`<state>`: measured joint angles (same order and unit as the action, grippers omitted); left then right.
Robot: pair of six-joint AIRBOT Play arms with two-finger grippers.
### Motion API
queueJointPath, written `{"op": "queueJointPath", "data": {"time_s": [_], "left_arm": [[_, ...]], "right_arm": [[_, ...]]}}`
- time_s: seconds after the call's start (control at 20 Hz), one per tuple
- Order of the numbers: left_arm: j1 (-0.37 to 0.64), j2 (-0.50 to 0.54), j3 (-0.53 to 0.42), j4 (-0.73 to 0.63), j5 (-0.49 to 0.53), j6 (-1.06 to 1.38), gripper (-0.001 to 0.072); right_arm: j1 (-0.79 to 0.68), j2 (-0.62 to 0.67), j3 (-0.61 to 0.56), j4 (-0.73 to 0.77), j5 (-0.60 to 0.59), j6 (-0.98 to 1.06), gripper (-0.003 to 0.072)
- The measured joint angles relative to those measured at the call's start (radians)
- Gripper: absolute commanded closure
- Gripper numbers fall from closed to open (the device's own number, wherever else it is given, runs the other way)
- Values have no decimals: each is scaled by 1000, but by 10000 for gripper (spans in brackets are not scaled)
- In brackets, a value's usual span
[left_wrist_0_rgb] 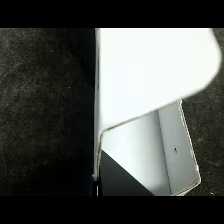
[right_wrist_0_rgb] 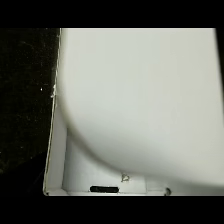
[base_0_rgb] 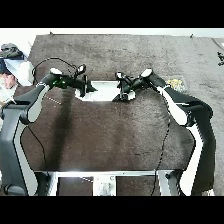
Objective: Fold the box and place the chain.
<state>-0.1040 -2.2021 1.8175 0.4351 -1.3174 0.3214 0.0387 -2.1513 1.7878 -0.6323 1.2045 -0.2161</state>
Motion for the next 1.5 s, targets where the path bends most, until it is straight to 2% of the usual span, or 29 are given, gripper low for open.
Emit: {"op": "queueJointPath", "data": {"time_s": [0.05, 0.1, 0.4, 0.65, 0.75, 0.85, 0.9, 0.95, 1.2, 1.35, 1.5], "left_arm": [[0, 0, 0, 0, -1, 0, 483], [0, 0, 0, 3, -2, -1, 353], [9, 3, 0, -21, -28, -27, 353], [59, 41, 0, -30, -84, -49, 353], [86, 68, 0, -27, -106, -76, 354], [111, 100, 0, -25, -132, -95, 520], [121, 118, 0, -20, -143, -103, 632], [125, 136, 0, -18, -158, -111, 702], [126, 261, -21, 2, -201, -124, 706], [105, 378, -116, 16, -119, -119, 706], [61, 473, -259, 23, -6, -93, 706]], "right_arm": [[0, 0, 0, 0, 0, 0, 260], [0, 0, 0, 0, 0, 0, 260], [0, 0, 0, 0, 0, 0, 260], [0, 0, 0, 0, 0, 0, 260], [0, 0, 0, 0, 0, 0, 260], [0, 0, 0, 0, 0, 0, 260], [0, 0, 0, 0, 0, 0, 260], [0, 0, 0, 0, 0, 0, 260], [0, 0, 0, 0, 0, 0, 260], [0, 0, 0, 0, 0, 0, 259], [0, 0, 0, 0, 0, 0, 260]]}}
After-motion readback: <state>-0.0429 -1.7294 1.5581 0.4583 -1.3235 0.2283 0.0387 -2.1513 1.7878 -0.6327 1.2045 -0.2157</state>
